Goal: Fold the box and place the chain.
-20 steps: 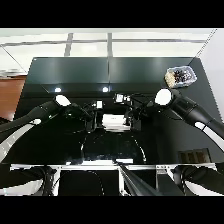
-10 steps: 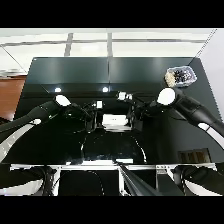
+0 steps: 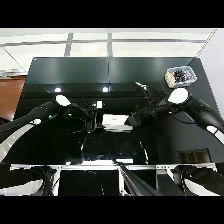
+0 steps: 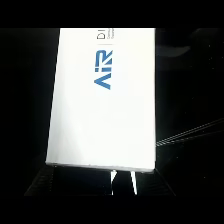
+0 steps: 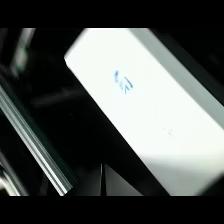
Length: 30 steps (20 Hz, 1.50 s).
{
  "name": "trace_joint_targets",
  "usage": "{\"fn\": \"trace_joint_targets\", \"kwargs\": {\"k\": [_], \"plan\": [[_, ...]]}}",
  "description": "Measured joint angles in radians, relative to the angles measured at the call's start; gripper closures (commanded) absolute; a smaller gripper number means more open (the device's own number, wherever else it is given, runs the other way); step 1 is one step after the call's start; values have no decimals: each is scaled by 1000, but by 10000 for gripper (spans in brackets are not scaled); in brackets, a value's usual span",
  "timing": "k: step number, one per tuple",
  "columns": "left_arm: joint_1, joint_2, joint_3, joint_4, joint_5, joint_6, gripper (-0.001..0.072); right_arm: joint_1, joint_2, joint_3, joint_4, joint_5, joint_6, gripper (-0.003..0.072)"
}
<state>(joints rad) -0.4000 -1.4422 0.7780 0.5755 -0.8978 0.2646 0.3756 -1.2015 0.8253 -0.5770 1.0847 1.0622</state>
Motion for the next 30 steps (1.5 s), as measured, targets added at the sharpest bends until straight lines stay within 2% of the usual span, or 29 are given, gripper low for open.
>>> {"fn": "trace_joint_targets", "kwargs": {"k": [3,6,12,18,19,21,22,23,28,30], "plan": [[0,0,0,0,0,0,323,-1,-42,-20,120,-67,28,670],[0,0,0,0,0,0,323,8,-105,-28,161,-87,40,671],[0,0,0,0,1,3,322,14,-191,-32,128,-111,55,671],[1,0,0,-5,0,0,322,-5,-188,-14,79,-80,57,671],[1,0,1,-7,0,-2,317,-25,-170,2,54,-52,56,671],[3,5,4,-2,0,-18,226,-82,-107,42,50,26,54,671],[6,12,7,5,-3,-32,61,-117,-67,59,32,67,54,671],[10,23,11,8,-2,-49,-10,-160,-16,74,13,108,56,671],[41,130,50,101,-60,-186,-10,-360,252,103,-158,257,98,671],[31,154,89,120,-87,-252,-7,-410,332,106,-245,280,130,670]]}}
